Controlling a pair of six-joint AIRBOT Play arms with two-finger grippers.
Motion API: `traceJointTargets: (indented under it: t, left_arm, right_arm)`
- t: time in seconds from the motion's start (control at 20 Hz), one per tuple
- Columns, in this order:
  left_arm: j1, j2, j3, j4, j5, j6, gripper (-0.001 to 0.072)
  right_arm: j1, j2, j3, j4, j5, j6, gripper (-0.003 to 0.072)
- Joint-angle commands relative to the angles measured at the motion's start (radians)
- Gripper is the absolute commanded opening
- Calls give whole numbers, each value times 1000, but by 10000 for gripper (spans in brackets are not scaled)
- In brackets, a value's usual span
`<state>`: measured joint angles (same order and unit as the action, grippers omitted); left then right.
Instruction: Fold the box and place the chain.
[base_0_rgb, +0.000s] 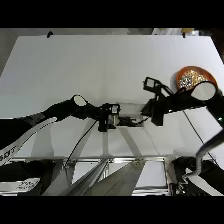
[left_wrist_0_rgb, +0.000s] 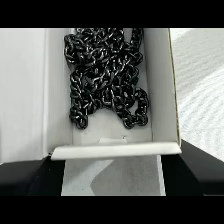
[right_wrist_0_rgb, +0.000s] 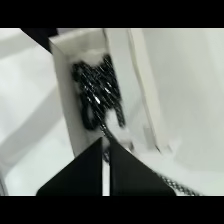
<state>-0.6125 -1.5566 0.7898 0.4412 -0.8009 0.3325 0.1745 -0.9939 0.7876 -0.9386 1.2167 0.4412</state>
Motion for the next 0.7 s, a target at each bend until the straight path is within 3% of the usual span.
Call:
traceJointTargets:
  t: [0.0,0.2,0.45,0.55,0.65]
  left_arm:
    - [0,1,0,0,0,0,208]
    - [0,1,0,0,0,0,208]
    - [0,1,0,0,0,0,208]
    - [0,1,0,0,0,0,208]
    - [0,1,0,0,0,0,208]
  right_arm:
    - [-148,3,21,-105,62,2,15]
    - [-166,-22,-5,-237,-7,-140,14]
    - [-155,-64,-87,-223,-90,-256,38]
    - [-124,-77,-133,-212,-156,-300,308]
    - [-77,-87,-175,-179,-216,-353,348]
